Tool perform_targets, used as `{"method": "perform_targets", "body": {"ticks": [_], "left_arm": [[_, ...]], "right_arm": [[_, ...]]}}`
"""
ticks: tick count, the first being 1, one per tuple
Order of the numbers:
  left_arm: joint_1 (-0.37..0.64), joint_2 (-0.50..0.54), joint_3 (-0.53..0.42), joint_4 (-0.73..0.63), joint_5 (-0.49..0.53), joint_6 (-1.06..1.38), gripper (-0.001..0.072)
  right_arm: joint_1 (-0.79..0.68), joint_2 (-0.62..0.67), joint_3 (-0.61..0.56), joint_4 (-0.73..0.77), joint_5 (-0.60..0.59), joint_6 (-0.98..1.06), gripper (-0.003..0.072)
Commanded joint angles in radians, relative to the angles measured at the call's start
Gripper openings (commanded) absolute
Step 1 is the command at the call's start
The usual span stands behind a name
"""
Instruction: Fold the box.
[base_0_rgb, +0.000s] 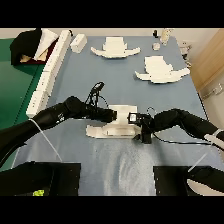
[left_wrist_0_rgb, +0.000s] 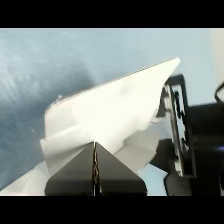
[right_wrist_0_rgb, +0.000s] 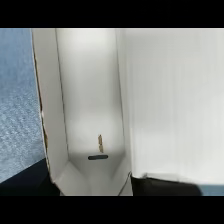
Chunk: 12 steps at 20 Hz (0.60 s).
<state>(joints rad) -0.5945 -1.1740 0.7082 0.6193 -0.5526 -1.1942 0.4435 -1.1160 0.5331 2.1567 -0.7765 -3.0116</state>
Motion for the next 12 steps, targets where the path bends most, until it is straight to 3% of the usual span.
{"method": "perform_targets", "body": {"ticks": [1,8,12], "left_arm": [[0.029,-0.052,0.000,0.003,-0.024,-0.011,0.0014],[0.027,-0.148,0.000,-0.034,-0.077,0.002,0.0014],[0.027,-0.145,0.014,-0.040,-0.090,0.065,0.0014]], "right_arm": [[0.000,0.000,0.000,-0.005,-0.002,0.000,0.0521],[0.000,0.000,0.000,-0.006,-0.002,0.000,0.0521],[0.000,0.000,0.000,-0.006,-0.002,0.000,0.0521]]}}
